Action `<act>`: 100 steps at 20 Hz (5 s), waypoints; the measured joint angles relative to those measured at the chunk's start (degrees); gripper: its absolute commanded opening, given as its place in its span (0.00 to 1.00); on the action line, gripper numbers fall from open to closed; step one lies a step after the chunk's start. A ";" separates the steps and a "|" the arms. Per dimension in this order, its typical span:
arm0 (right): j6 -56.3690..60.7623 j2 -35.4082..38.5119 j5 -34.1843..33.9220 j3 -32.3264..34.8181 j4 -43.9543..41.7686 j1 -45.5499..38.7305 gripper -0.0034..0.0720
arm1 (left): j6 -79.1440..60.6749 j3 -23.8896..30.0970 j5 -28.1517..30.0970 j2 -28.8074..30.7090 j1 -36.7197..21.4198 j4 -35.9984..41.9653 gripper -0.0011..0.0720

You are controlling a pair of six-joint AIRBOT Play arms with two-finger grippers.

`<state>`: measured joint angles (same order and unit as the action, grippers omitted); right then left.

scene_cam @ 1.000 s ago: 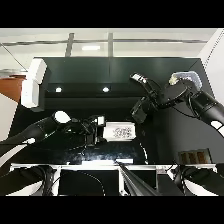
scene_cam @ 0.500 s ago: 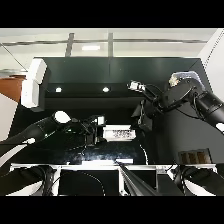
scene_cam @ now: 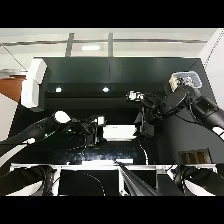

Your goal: Fold the box and place the chain.

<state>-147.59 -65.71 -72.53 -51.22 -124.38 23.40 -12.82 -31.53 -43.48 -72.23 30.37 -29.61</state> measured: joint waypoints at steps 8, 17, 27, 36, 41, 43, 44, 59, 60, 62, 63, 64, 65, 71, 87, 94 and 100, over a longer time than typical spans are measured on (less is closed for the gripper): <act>-0.04 -0.11 3.85 0.59 3.96 4.39 0.99 | 0.00 0.00 0.00 0.00 0.00 0.00 0.64; 1.66 -0.13 8.07 0.63 7.19 5.70 0.97 | 0.07 0.00 0.00 0.00 0.00 0.00 0.64; 0.96 -0.13 9.51 0.63 4.92 6.01 0.46 | 0.07 0.00 0.04 0.00 0.04 -0.09 0.64; 0.76 -0.13 8.70 0.63 4.52 7.30 0.34 | -0.09 0.00 0.04 0.00 0.04 -0.15 0.64; 0.76 -0.13 7.39 0.63 4.55 7.37 0.34 | -0.07 0.00 0.02 0.00 0.04 -0.15 0.64; 0.76 -0.13 7.30 0.63 4.57 7.37 0.34 | -0.04 0.00 0.00 0.00 0.04 -0.15 0.64; 0.76 -0.13 7.21 0.63 4.57 7.37 0.34 | -0.02 0.00 0.00 0.00 0.04 -0.15 0.64; 1.20 -0.13 7.15 0.66 4.63 7.37 0.21 | 0.02 0.00 -0.02 0.00 0.04 -0.15 0.64; 1.18 -0.13 7.17 0.70 4.63 7.37 0.21 | 0.02 0.00 -0.02 0.00 0.04 -0.15 0.64; 1.18 -0.17 7.17 0.81 4.63 7.37 0.21 | 0.02 0.00 -0.04 0.00 0.04 -0.15 0.64; 1.18 -0.17 7.17 0.92 4.61 7.37 0.21 | 0.02 0.00 -0.02 0.00 0.04 -0.15 0.64; 1.20 -0.17 7.19 0.98 4.61 7.37 0.22 | 0.02 0.00 -0.02 0.00 0.04 -0.15 0.64; 1.20 -0.17 7.19 1.09 4.59 7.37 0.22 | 0.02 0.00 -0.02 0.00 0.04 -0.15 0.64; 1.29 -0.17 7.34 2.34 4.50 7.43 0.22 | 0.02 0.00 -0.02 0.00 0.04 -0.15 0.64; 1.62 -0.94 9.57 3.39 4.44 7.43 0.22 | 0.13 0.00 0.07 -0.04 0.04 -0.13 0.64; 4.48 0.57 8.90 2.64 4.57 6.91 0.22 | -0.09 0.00 -0.07 -0.02 0.04 -0.15 0.64; 14.51 3.76 3.37 3.48 0.94 1.42 0.07 | 0.02 0.00 -0.07 -0.02 0.04 -0.15 0.64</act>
<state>-133.08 -61.95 -69.17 -47.75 -123.44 24.82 -12.80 -31.53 -43.55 -72.25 30.41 -29.76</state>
